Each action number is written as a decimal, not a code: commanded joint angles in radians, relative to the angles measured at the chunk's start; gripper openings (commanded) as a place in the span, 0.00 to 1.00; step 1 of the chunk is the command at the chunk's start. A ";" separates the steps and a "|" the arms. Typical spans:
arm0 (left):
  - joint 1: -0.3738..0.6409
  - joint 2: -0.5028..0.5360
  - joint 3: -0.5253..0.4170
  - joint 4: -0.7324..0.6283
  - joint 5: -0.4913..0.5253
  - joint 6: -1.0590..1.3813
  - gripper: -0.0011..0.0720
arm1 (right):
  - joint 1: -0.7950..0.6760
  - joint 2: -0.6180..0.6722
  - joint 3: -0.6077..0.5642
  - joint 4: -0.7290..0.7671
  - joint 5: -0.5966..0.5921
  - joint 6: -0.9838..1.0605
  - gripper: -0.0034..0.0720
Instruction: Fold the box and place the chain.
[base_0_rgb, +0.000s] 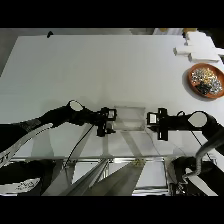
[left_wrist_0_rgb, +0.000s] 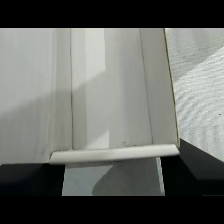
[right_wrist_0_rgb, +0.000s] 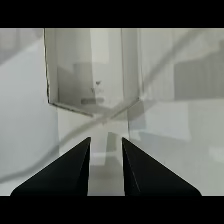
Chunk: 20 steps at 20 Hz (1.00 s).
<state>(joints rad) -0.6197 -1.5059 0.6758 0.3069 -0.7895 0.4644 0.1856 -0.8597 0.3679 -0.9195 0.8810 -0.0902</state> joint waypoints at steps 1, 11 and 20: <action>0.001 0.001 0.000 0.000 0.000 0.000 0.39 | 0.000 -0.061 -0.001 0.158 -0.003 -0.112 0.27; 0.001 0.001 0.000 0.000 0.000 0.000 0.39 | 0.065 -0.155 -0.001 0.312 -0.007 -0.154 0.26; 0.001 0.001 0.000 0.000 0.000 0.000 0.39 | 0.049 -0.060 -0.001 0.078 0.000 0.257 0.43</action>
<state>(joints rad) -0.6193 -1.5059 0.6762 0.3069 -0.7902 0.4641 0.2367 -0.9752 0.3676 -0.7063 0.8642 -0.0582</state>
